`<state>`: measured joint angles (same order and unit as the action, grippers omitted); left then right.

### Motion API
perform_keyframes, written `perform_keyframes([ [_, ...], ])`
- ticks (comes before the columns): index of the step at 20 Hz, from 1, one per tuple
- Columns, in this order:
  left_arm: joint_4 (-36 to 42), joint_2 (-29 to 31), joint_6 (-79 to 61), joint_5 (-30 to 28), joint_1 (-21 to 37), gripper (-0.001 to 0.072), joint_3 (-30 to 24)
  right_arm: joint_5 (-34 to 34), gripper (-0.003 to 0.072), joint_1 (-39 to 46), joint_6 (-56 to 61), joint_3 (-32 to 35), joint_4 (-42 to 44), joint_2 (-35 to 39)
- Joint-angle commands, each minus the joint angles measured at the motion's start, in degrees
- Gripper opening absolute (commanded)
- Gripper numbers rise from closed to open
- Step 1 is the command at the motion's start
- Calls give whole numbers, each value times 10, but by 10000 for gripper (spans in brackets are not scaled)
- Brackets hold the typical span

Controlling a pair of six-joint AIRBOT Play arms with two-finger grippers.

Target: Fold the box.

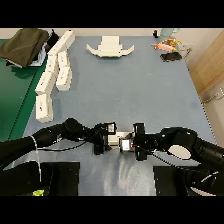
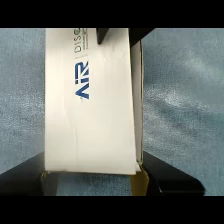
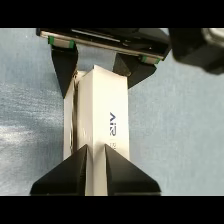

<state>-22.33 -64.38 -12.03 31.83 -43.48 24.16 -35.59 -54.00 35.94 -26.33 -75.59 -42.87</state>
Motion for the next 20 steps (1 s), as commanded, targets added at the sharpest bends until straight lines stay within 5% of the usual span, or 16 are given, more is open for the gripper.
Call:
perform_keyframes([
  [1,0,0,1,-2,0,531,1,-13,138,-1,0,3,21,0],
  [10,0,0,1,-2,0,531,1,-14,151,-1,0,11,34,0],
  [13,0,0,1,-2,0,531,1,-7,373,-1,0,11,34,26],
  [17,0,0,1,-2,0,531,1,16,358,0,0,12,34,48],
  [20,0,0,1,-2,0,531,1,35,198,1,41,12,35,45],
])
